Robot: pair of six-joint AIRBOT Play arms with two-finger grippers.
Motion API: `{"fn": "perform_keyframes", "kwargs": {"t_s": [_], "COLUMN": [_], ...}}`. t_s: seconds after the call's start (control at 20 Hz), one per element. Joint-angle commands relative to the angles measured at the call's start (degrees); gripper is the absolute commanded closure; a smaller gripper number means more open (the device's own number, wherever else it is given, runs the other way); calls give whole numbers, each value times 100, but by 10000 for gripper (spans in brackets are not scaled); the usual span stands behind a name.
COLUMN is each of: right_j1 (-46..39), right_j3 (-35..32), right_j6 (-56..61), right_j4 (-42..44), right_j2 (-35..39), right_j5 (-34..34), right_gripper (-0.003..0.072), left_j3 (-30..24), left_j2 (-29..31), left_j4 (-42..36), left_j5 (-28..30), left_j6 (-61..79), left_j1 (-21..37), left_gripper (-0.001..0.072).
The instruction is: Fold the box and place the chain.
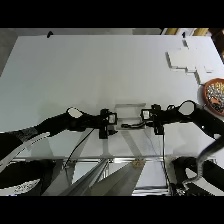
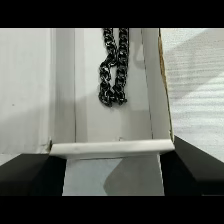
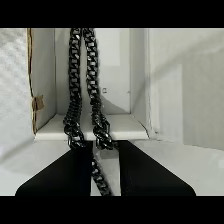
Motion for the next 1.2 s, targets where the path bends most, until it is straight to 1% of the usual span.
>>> {"fn": "perform_keyframes", "kwargs": {"t_s": [0.0,0.05,0.1,0.25,0.35,0.5,0.55,0.65,0.7,0.8,0.85,0.95,1.05,1.15], "right_j1": [-4,-4,-4,-4,-4,-4,-4,-4,-4,-2,-2,-2,153,549], "right_j3": [-7,-7,-7,-7,-7,-7,-7,-7,-7,-7,-7,-7,-7,-7], "right_j6": [-13,44,42,105,780,2109,2435,2769,2879,2900,2900,2898,2900,2898], "right_j4": [81,164,225,162,-295,-1340,-1497,-1471,-1362,-872,-476,634,1399,1569], "right_j2": [-20,-13,2,166,389,837,1014,1377,1543,1818,1886,1917,1917,1915], "right_j5": [31,61,140,164,109,-15,-15,-11,-7,-11,-9,-7,-7,0], "right_gripper": [553,633,665,665,666,666,666,666,666,665,665,665,665,665], "left_j3": [0,0,0,0,0,0,0,0,0,0,0,0,0,0], "left_j2": [0,0,2,0,2,2,0,0,2,2,0,2,0,2], "left_j4": [0,0,0,0,0,0,0,0,0,0,0,0,0,0], "left_j5": [0,0,0,0,0,0,0,0,0,0,0,0,0,0], "left_j6": [0,2,0,0,0,0,0,0,0,0,0,0,0,0], "left_j1": [2,2,2,2,2,2,2,2,2,2,2,2,2,2], "left_gripper": [659,659,659,659,659,659,659,659,659,659,659,659,659,659]}}
